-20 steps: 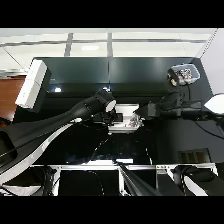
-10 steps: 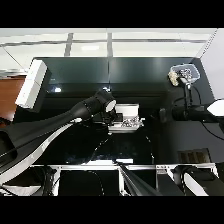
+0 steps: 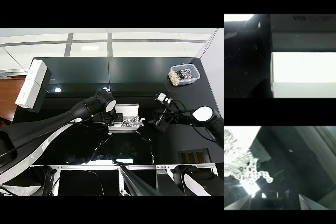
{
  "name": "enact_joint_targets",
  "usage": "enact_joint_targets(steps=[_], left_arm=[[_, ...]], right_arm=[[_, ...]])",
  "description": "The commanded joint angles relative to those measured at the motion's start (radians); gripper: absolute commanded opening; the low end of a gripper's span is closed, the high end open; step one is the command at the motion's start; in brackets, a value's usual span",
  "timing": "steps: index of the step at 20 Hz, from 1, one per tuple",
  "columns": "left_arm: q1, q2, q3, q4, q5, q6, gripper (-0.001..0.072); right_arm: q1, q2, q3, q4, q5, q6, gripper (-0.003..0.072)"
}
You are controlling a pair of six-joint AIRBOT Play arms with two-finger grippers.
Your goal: Fold the box and place the chain.
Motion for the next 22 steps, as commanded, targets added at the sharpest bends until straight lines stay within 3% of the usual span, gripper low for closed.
enact_joint_targets(steps=[1, 22], left_arm=[[0.0, -0.001, 0.001, 0.0, -0.005, 0.0, 0.0031], [0.0, -0.001, 0.001, 0.001, -0.003, 0.0, 0.0031]], right_arm=[[0.005, -0.057, -0.005, 0.084, 0.01, -0.249, 0.0709], [0.038, -0.153, -0.005, 0.163, 0.034, -0.4, 0.0703]])
